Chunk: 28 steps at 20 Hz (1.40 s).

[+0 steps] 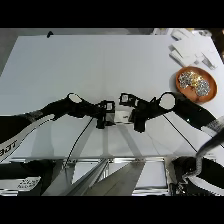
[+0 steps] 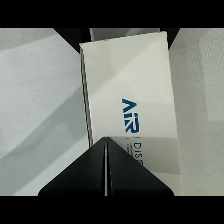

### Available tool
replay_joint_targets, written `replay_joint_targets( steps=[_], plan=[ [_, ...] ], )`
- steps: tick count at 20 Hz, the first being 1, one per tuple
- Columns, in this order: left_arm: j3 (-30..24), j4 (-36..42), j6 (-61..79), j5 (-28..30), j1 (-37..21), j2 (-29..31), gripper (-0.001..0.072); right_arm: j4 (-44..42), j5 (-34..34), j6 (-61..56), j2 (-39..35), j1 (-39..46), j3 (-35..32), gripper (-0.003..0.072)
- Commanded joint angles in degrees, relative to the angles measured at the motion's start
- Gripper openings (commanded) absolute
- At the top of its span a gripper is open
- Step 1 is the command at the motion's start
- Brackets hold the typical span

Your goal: Fold the box and place the chain.

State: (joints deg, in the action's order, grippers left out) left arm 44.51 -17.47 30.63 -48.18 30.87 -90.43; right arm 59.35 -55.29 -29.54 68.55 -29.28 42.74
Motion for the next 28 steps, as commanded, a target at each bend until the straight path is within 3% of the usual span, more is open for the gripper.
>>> replay_joint_targets(
  steps=[1,9,11,14,18,22,28],
  plan=[
    [0.07,0.07,0.0,-0.07,-0.07,0.04,0.0203,0.15,0.48,-0.02,0.04,-0.07,-0.09,0.0022],
    [0.07,0.07,0.0,-0.07,-0.07,0.04,0.0203,-0.11,1.05,-0.04,-0.24,-0.04,-0.02,0.0022],
    [0.07,0.07,0.0,-0.07,-0.07,0.04,0.0203,-0.46,2.51,-1.36,-2.56,0.68,0.11,0.0064],
    [0.07,0.07,0.0,-0.07,-0.07,0.04,0.0203,-0.9,1.88,-4.55,-8.28,3.69,0.72,0.0067],
    [0.07,0.07,0.0,-0.07,-0.07,0.04,0.0203,7.28,-3.3,-16.7,-14.27,11.06,0.7,0.0063],
    [0.07,0.07,0.0,-0.07,-0.07,0.04,0.0203,19.78,-10.16,-35.15,-13.75,23.52,-0.02,0.0021],
    [0.07,0.07,0.0,-0.07,-0.07,0.04,0.0203,21.22,-11.41,-39.65,-13.55,36.15,-0.04,0.0022]
  ],
)
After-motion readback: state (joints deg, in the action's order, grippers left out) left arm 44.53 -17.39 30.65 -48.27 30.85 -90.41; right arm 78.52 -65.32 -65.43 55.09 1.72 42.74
